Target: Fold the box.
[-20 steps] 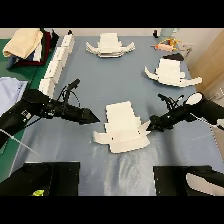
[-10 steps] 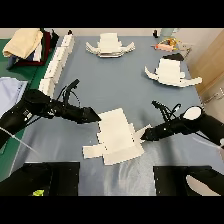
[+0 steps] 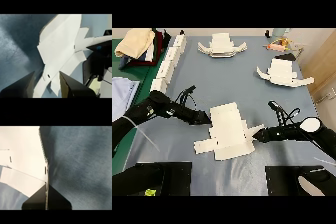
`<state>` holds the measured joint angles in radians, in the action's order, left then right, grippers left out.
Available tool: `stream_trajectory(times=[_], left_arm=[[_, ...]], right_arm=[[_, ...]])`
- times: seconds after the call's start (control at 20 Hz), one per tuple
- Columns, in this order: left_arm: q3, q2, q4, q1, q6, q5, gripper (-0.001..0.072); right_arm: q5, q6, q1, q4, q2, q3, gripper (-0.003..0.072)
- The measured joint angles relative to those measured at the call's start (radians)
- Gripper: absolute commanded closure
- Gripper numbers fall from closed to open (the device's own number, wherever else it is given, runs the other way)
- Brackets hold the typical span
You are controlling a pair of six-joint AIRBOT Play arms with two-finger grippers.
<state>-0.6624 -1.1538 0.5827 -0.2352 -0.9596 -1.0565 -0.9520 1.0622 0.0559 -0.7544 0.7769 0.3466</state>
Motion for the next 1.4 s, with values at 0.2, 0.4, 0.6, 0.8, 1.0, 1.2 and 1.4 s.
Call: stream_trajectory(times=[0.2, 0.4, 0.6, 0.8, 1.0, 1.2, 1.4], left_arm=[[-0.073, -0.148, -0.035, 0.0, 0.111, 0.017, 0.0249], [-0.165, -0.285, -0.101, 0.0, 0.241, -0.054, 0.025], [-0.217, -0.363, -0.159, -0.003, 0.332, -0.166, 0.0251], [-0.232, -0.391, -0.162, -0.006, 0.353, -0.259, 0.0251], [-0.237, -0.401, -0.149, -0.02, 0.362, -0.3, 0.0544], [-0.237, -0.404, -0.147, -0.037, 0.372, -0.302, 0.0546], [-0.237, -0.405, -0.146, -0.045, 0.375, -0.294, 0.0548]], right_arm=[[-0.003, 0.0, 0.002, 0.002, -0.007, -0.003, 0.0682], [-0.019, 0.0, 0.002, 0.0, -0.009, -0.003, 0.0682], [-0.041, -0.001, 0.002, -0.01, -0.009, -0.003, 0.0682], [-0.039, -0.001, 0.002, -0.016, -0.009, -0.003, 0.0682], [-0.029, -0.001, 0.002, -0.016, -0.009, -0.003, 0.0682], [-0.01, -0.002, 0.002, -0.016, -0.009, -0.003, 0.0682], [0.001, -0.001, 0.002, -0.016, -0.009, -0.003, 0.0682]])
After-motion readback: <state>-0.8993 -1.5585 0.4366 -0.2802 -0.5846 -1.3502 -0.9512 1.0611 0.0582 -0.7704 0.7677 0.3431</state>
